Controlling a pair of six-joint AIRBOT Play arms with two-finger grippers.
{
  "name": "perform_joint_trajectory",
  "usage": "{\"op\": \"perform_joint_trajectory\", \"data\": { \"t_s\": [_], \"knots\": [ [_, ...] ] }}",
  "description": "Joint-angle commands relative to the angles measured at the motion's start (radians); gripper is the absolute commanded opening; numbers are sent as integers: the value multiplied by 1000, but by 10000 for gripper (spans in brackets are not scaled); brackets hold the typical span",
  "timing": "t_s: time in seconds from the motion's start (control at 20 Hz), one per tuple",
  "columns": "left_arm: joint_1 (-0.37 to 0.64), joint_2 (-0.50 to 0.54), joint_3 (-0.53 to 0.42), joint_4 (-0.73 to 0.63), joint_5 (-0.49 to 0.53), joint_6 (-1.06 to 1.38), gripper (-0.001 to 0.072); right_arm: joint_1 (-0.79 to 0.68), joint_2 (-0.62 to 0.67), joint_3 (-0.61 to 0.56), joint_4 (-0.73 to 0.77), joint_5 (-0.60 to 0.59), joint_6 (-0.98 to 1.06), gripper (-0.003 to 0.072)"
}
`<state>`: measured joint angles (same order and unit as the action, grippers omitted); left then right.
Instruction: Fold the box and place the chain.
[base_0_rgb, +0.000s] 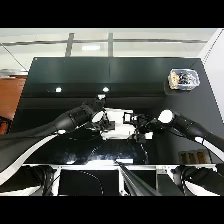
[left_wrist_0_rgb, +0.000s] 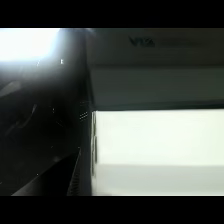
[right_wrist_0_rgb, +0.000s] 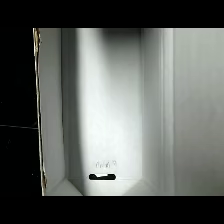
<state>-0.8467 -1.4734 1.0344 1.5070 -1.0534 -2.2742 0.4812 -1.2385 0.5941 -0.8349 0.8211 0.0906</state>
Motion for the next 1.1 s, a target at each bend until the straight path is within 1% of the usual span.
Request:
{"op": "perform_joint_trajectory", "data": {
  "t_s": [0.0, 0.1, 0.3, 0.35, 0.4, 0.45, 0.55, 0.65, 0.7, 0.8, 0.95, 1.0, 1.05],
  "knots": [
    [0, -22, 22, -1, -20, -6, 280, 1, 0, 0, 0, 0, 0, 473],
    [0, -22, 23, 0, -40, -6, 279, 1, 0, 0, 0, 0, 0, 473],
    [0, -23, 23, 0, -40, -8, 277, 1, 0, 0, 0, 0, 0, 473],
    [0, -23, 23, 0, -40, -8, 267, 1, 0, 0, 0, -1, 0, 473],
    [0, -23, 23, 0, -40, -8, 197, 1, 0, 0, 0, -3, 0, 473],
    [0, -23, 23, 0, -40, -8, 180, 1, 0, 0, 0, -3, 0, 473],
    [0, -23, 23, 0, -45, -8, 180, 1, 0, 0, 0, -3, 0, 473],
    [0, -23, 23, 1, -56, -8, 133, 1, 0, 0, 0, -4, 0, 473],
    [0, -23, 23, 1, -58, -8, 83, 1, 0, 0, 0, -5, 0, 473],
    [0, -23, 23, 0, -58, -8, 70, 1, 0, 0, 0, -9, 0, 473],
    [0, -23, 23, 0, -58, -8, 72, 1, 0, 0, 0, -13, 0, 473],
    [0, -23, 23, 0, -58, -8, 166, 1, 0, 0, 0, -14, 0, 473],
    [0, -22, 23, 0, -58, -8, 324, 1, 0, 0, 0, -14, 0, 473]
  ]
}}
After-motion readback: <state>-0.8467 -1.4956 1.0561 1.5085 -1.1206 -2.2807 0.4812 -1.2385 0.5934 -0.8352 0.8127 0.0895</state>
